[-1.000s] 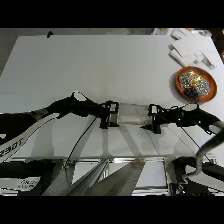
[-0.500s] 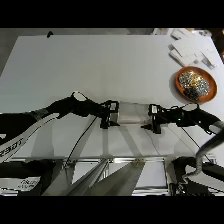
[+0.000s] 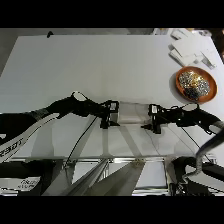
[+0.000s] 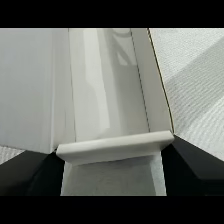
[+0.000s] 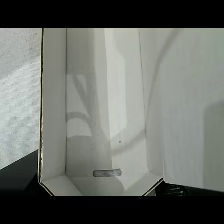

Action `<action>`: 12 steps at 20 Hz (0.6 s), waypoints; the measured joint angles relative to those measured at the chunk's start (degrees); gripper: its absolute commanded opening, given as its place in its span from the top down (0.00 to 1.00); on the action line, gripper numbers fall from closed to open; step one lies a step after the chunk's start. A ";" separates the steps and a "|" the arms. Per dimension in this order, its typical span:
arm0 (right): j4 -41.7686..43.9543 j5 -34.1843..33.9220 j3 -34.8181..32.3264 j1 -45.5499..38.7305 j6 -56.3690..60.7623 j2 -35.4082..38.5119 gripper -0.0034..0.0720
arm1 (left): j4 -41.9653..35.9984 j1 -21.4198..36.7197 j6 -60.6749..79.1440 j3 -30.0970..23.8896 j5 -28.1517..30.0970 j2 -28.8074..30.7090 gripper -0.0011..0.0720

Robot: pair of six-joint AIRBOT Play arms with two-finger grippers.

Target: Fold the box and place the chain.

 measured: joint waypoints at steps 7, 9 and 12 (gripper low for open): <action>0.63 0.00 0.00 0.00 -0.07 0.00 0.51 | -0.02 0.00 0.00 0.00 0.04 0.00 0.87; 1.53 0.09 0.00 0.02 -0.07 0.00 0.51 | -0.07 0.00 0.00 0.00 0.07 0.00 0.87; 2.43 0.13 -0.02 0.02 -0.04 0.00 0.51 | -0.26 0.00 0.00 0.02 0.24 0.00 0.87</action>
